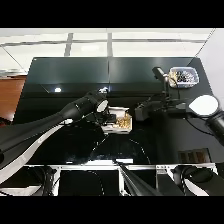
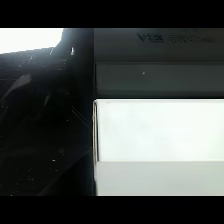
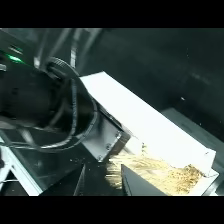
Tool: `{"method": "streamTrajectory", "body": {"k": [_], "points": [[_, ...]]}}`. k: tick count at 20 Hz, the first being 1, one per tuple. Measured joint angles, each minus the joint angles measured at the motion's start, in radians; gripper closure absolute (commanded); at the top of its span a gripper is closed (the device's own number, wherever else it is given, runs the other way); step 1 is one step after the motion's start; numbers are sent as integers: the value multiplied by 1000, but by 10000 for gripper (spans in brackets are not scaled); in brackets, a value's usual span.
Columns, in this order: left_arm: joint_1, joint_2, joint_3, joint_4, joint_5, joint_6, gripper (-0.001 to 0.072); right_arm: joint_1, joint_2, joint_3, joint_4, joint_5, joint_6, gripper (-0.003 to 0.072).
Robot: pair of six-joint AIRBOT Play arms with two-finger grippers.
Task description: Fold the box and place the chain.
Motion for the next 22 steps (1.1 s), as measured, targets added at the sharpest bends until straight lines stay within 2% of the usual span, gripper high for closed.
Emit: {"method": "streamTrajectory", "body": {"k": [4, 6, 7, 8, 11, 15, 16, 18, 19, 20, 22], "points": [[0, 0, 0, 0, 0, 0, 682, -40, -18, -11, -37, -2, 11, 408], [0, 0, 0, 0, 0, 0, 682, -101, -18, -13, -70, 47, 12, 409], [0, 0, 0, 0, 1, 0, 682, -135, -18, -13, -104, 82, 14, 409], [0, 0, 0, 0, 3, 0, 682, -171, -18, -14, -147, 118, 15, 445], [0, 0, 0, 0, 11, 0, 681, -252, -18, -15, -258, 214, 22, 446], [0, 1, 0, 0, 6, -10, 678, -295, -18, -15, -314, 248, 23, 446], [0, 3, 0, -2, 1, -26, 627, -299, -18, -15, -321, 249, 25, 446], [0, 11, 0, -14, 2, -68, 342, -304, -18, -15, -329, 248, 25, 446], [0, 18, 0, -17, 2, -90, 256, -306, -18, -15, -330, 248, 24, 446], [0, 26, 0, -19, 0, -106, 204, -308, -18, -15, -332, 248, 21, 446], [0, 58, 0, -16, -1, -118, 194, -309, -18, -15, -335, 245, 19, 446]]}}
